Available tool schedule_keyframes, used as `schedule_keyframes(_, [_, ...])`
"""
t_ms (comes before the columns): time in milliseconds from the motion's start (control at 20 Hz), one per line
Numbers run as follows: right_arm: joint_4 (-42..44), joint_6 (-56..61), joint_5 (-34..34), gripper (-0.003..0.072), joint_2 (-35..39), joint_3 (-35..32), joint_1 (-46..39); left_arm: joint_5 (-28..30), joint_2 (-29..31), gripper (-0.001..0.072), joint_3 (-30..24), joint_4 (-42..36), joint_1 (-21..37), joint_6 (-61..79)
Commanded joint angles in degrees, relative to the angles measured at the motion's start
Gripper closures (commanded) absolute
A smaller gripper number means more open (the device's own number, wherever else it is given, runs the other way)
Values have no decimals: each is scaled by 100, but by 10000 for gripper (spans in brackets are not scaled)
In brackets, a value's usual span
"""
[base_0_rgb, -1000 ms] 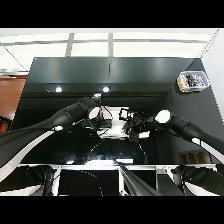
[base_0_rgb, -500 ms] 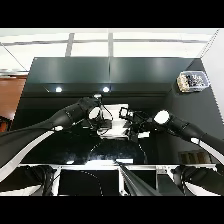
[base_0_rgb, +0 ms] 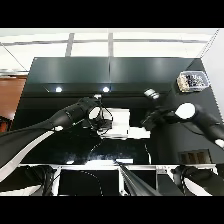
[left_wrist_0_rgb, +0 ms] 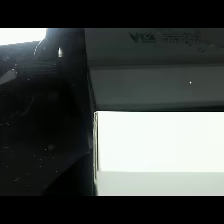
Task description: Fold the box and place the chain.
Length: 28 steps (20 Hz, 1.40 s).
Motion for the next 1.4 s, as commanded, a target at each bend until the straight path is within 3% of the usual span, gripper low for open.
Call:
schedule_keyframes(0, [-175,2341,402,671,339,-216,-1526,2,-2,682,7,13,2,-2])
schedule_keyframes(200, [612,2806,575,672,98,-835,-2138,0,-4,682,7,13,2,-2])
schedule_keyframes(450, [1668,2227,765,672,-654,-1102,-1217,0,-4,681,7,11,2,-2])
schedule_keyframes(650, [3272,730,758,671,-949,-1097,-673,0,-4,681,7,11,2,-2])
schedule_keyframes(850, [3368,501,1023,669,-949,-789,-682,-2,-4,681,7,11,2,-2])
schedule_keyframes(900, [3368,503,1091,593,-949,-662,-682,-4,-4,682,7,11,2,-2])
schedule_keyframes(950, [3368,501,1152,274,-949,-549,-682,-4,-4,682,7,9,2,-2])
schedule_keyframes(1000, [3370,501,1196,99,-949,-450,-682,-4,-4,682,7,9,2,-2])
schedule_keyframes(1150, [3386,509,1259,100,-949,-308,-619,-4,-4,682,7,11,2,-2])
schedule_keyframes(1350, [3276,861,855,102,-949,-275,173,-9,-4,681,7,13,2,-2])
